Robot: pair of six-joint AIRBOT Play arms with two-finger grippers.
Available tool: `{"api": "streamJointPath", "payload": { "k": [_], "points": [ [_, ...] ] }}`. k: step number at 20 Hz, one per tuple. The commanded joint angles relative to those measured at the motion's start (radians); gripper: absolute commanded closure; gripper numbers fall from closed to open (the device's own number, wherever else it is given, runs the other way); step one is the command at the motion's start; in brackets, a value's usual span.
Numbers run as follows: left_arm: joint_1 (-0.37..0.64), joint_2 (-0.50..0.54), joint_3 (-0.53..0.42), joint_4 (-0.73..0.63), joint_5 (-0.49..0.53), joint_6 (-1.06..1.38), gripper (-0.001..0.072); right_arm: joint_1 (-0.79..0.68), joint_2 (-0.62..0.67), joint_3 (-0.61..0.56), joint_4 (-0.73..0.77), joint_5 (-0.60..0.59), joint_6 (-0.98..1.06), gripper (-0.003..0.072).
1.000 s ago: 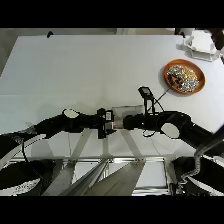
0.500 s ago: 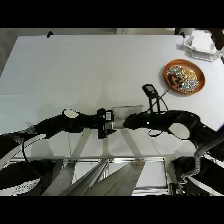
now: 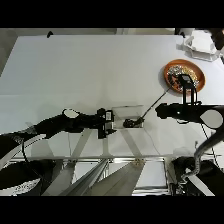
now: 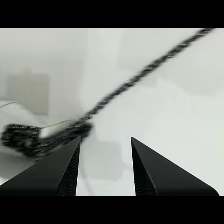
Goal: Fold the box and place the chain.
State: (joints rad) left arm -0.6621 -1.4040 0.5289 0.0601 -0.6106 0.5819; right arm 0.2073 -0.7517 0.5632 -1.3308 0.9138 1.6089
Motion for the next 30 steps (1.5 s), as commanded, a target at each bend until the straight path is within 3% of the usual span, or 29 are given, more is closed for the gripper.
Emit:
{"api": "streamJointPath", "payload": {
  "k": [1, 8, 15, 19, 28, 29, 30],
  "points": [
    [0.0, 0.001, 0.0, 0.0, 0.0, 0.0, 0.0559, -0.072, -0.11, 0.005, -0.01, -0.016, -0.108, 0.0325],
    [0.0, 0.001, 0.0, 0.0, 0.0, 0.0, 0.0559, -0.071, -0.414, 0.179, 0.015, -0.013, -0.13, 0.0327],
    [0.0, 0.001, 0.0, 0.0, 0.001, 0.0, 0.0559, -0.095, -0.624, 0.453, -0.333, 0.003, 0.113, 0.0326],
    [0.0, 0.001, 0.0, 0.0, 0.0, 0.0, 0.0559, -0.154, -0.694, 0.471, -0.346, 0.005, 0.186, 0.0326],
    [0.0, 0.001, 0.0, 0.0, 0.0, 0.0, 0.0559, -0.159, -0.807, 0.471, -0.338, -0.119, 0.253, 0.0328],
    [0.0, 0.001, 0.0, 0.0, 0.0, 0.0, 0.0559, -0.159, -0.814, 0.471, -0.335, -0.122, 0.253, 0.0359],
    [0.0, 0.001, 0.0, 0.0, 0.0, 0.0, 0.0559, -0.159, -0.816, 0.471, -0.336, -0.122, 0.252, 0.048]
  ]
}}
